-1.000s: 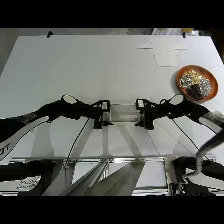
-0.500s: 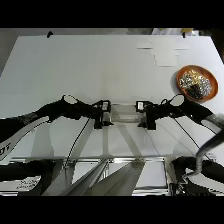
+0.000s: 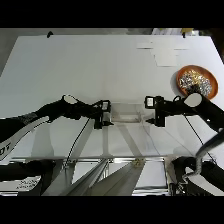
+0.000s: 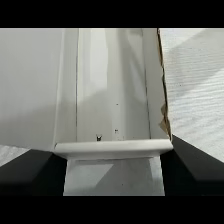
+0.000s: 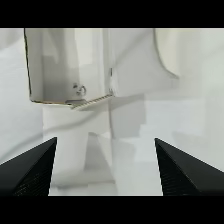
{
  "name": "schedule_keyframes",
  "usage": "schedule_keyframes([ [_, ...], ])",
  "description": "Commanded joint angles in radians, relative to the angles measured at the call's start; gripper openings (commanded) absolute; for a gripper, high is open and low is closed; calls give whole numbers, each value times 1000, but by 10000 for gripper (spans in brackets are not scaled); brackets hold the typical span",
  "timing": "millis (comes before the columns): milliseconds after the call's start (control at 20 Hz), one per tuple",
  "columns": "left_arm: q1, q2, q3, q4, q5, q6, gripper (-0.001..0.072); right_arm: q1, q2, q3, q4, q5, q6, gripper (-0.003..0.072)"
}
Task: Fold the box and place the chain.
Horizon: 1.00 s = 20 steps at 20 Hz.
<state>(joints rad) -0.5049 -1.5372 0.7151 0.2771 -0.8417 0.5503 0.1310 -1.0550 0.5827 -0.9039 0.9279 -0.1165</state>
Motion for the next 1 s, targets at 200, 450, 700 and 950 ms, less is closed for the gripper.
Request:
schedule_keyframes([
  [200,0,0,0,0,1,0,30,-23,175,1,178,58,0,399],
  [450,0,0,0,0,0,0,30,12,169,1,260,146,-22,16],
  [700,0,0,0,0,0,0,30,74,57,1,291,-113,98,16],
  [950,0,0,0,0,0,0,30,74,-98,1,288,-284,278,15],
])
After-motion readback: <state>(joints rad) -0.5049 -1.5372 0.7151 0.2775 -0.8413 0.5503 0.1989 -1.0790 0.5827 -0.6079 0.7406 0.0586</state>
